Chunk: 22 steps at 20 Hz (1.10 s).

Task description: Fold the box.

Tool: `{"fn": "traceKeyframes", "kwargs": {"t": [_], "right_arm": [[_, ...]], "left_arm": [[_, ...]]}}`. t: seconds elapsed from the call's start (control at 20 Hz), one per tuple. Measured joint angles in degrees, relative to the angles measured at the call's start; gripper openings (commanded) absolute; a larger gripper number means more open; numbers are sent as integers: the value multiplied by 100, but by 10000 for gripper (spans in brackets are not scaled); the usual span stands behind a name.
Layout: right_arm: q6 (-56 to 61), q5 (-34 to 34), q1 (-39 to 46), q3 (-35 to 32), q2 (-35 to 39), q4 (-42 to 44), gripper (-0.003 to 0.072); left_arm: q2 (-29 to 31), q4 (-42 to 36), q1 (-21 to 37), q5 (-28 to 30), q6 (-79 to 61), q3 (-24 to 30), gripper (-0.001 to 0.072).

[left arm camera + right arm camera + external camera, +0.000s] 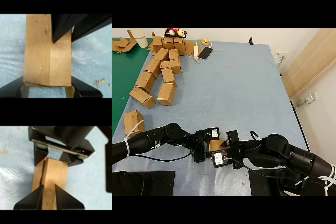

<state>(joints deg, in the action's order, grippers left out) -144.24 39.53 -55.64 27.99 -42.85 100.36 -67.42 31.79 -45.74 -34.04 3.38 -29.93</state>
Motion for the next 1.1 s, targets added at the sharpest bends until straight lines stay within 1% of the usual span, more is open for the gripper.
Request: {"fn": "traceKeyframes", "kwargs": {"t": [0.45,0.5,0.55,0.6,0.85,1.0,1.05,1.1], "right_arm": [[157,160,-17,48,-15,37,234],[173,160,-20,59,31,39,252],[184,155,-20,70,81,39,324],[223,160,-17,79,140,37,363],[520,162,-20,92,455,55,363],[1067,299,-20,92,656,101,359],[1425,393,-17,92,706,188,333],[1961,516,-20,92,743,317,176]], "left_arm": [[0,-7,0,0,2,0,451],[0,-7,0,0,2,0,451],[0,-9,0,0,2,0,451],[0,-9,0,0,2,0,451],[0,-9,0,0,4,0,451],[0,-9,0,0,4,0,451],[0,-9,0,0,4,0,451],[0,-9,0,0,4,0,451]]}}
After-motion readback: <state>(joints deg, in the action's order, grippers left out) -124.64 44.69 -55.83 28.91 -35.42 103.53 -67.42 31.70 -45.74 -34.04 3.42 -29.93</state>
